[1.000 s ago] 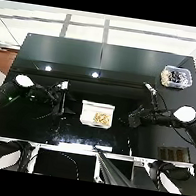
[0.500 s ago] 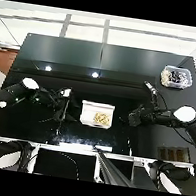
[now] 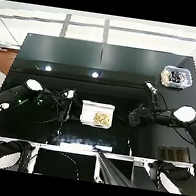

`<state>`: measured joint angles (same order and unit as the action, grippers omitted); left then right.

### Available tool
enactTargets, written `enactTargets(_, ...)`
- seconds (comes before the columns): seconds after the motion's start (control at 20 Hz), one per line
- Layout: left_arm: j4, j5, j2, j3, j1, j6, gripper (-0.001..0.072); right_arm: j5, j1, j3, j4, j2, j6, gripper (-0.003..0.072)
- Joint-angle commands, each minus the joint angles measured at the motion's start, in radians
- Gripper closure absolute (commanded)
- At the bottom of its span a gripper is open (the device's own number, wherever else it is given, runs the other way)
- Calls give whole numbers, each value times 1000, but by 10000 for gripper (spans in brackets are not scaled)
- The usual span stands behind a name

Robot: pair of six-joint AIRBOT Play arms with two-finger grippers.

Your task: Fold the box and place the chain.

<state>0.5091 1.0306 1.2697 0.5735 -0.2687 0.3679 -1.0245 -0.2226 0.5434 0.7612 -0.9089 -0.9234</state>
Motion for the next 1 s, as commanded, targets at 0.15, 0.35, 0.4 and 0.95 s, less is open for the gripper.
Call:
enactTargets(0.15, -4, -6, 18, 1, -35, 6, 3, 0, 0, 0, 0, 0, 0, 73)
enactTargets(0.35, 5, -12, 18, 3, -44, 1, 3, 0, 0, 0, 0, 0, 0, 72)
enactTargets(0.4, 3, -20, 18, 3, -44, -6, 3, 0, 0, 0, 0, 0, 0, 73)
enactTargets(0.95, 33, -64, 18, 4, -82, -39, 233, 148, 0, 51, -8, 0, -60, -34)
